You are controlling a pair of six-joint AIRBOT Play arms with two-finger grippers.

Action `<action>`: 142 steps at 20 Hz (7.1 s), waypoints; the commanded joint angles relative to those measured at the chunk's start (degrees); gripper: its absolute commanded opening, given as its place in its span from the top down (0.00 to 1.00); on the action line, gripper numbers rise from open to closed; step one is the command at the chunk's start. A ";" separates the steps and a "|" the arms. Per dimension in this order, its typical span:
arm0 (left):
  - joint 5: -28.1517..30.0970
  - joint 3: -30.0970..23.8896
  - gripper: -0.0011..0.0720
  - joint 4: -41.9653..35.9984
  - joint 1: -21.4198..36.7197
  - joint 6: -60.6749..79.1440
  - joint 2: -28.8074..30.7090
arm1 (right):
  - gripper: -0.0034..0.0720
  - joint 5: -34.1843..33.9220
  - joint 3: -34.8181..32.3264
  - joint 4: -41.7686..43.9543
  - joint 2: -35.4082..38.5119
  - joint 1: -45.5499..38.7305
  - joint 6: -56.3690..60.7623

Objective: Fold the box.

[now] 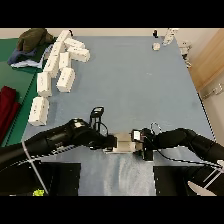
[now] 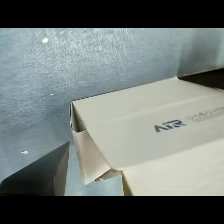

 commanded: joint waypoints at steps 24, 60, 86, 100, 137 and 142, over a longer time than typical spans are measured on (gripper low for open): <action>-15.72 14.47 0.96 13.77 -7.85 -19.39 -19.52 | 0.28 0.00 0.04 0.00 0.04 0.00 0.00; -26.36 22.32 0.97 13.46 -1.99 9.53 -1.29 | 0.28 0.00 0.04 0.00 0.04 0.00 0.00; 7.74 -20.41 0.04 -49.86 27.91 150.64 6.69 | 0.28 0.00 0.04 0.00 0.04 0.00 0.00; 16.63 -20.26 0.04 -54.31 20.13 149.06 0.15 | 0.28 0.00 0.04 0.00 0.04 0.00 0.00; 17.20 -20.28 0.34 -51.12 17.90 146.59 0.04 | 0.28 0.02 0.04 0.04 0.04 0.00 0.00; 17.20 -20.28 0.34 -51.12 17.92 146.59 0.04 | 0.28 -0.22 0.04 0.00 0.02 0.00 0.02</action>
